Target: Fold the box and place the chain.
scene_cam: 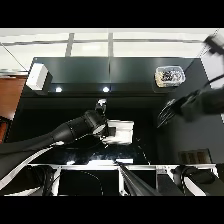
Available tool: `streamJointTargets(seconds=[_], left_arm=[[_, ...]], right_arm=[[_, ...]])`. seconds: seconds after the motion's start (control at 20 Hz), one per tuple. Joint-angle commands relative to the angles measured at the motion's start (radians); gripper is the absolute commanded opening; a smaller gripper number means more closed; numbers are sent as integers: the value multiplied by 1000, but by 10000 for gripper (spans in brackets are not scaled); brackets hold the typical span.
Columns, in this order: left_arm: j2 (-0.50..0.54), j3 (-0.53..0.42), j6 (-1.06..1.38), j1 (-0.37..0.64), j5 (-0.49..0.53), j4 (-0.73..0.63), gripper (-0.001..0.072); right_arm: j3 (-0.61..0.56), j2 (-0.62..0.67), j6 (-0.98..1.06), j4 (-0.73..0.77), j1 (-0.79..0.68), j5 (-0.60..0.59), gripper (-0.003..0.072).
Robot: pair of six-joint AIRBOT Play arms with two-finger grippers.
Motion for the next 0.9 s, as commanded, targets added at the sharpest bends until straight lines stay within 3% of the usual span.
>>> streamJointTargets(seconds=[0.0, 0.3, 0.85], left_arm=[[0, 1, 0, -1, 1, 0, 25], [0, 1, 0, -1, 1, 0, 24], [0, 1, 0, 0, 1, 0, 24]], right_arm=[[-106, 18, -21, 145, 108, -18, 10], [-138, -58, -18, 227, 238, -241, 10], [-289, -223, -17, 216, 300, -443, 10]])
